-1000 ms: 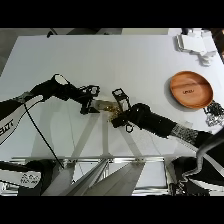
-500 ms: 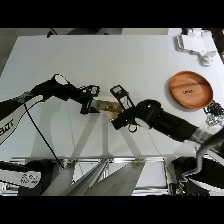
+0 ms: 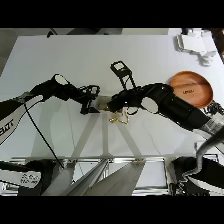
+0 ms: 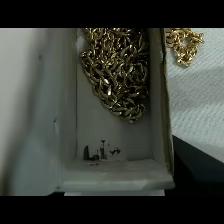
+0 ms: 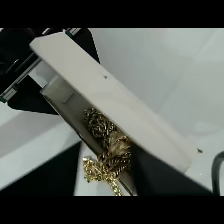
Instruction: Fold the box and place the chain.
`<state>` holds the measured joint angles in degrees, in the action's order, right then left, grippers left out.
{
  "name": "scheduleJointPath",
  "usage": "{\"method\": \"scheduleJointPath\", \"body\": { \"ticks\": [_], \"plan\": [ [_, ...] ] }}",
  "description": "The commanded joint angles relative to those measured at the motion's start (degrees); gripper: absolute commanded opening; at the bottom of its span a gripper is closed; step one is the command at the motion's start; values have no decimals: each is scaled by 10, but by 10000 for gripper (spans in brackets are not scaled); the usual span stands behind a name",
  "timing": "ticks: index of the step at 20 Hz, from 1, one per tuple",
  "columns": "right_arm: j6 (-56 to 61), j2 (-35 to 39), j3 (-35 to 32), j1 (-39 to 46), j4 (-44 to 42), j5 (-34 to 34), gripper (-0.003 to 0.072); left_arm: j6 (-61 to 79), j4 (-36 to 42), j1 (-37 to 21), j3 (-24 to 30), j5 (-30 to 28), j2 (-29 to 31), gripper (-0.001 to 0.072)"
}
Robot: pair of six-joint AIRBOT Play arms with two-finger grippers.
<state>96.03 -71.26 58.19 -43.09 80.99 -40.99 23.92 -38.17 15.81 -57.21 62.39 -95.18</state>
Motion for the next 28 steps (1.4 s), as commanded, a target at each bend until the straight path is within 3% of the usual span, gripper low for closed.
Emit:
{"method": "scheduleJointPath", "body": {
  "ticks": [1, 3, 6, 10, 17, 23, 25, 26, 28],
  "plan": [
    [-28, -6, 4, 1, -5, -55, 431, 1, 0, 0, 0, 0, 0, 433],
    [-48, 2, -5, -21, 2, -82, 430, 1, 0, 0, 0, 0, 0, 433],
    [-47, 11, -52, -63, -4, -70, 430, 1, 0, 0, 0, 0, 0, 433],
    [1, -31, -91, -67, -4, -67, 431, 1, 0, 0, 0, 0, 0, 433],
    [18, -115, -91, -67, -25, 67, 433, 1, 0, 0, 0, 0, 0, 433],
    [49, -123, -91, -67, 3, 95, 408, 1, 0, 0, 0, 0, 0, 433],
    [51, -125, -91, -67, 3, 97, 279, 1, 0, 0, 0, 0, 0, 433],
    [51, -126, -91, -67, 2, 96, 277, 1, 0, 0, 0, 0, 0, 433],
    [51, -126, -91, -67, 2, 82, 20, 1, 0, 0, 0, 0, 0, 433]
  ]
}}
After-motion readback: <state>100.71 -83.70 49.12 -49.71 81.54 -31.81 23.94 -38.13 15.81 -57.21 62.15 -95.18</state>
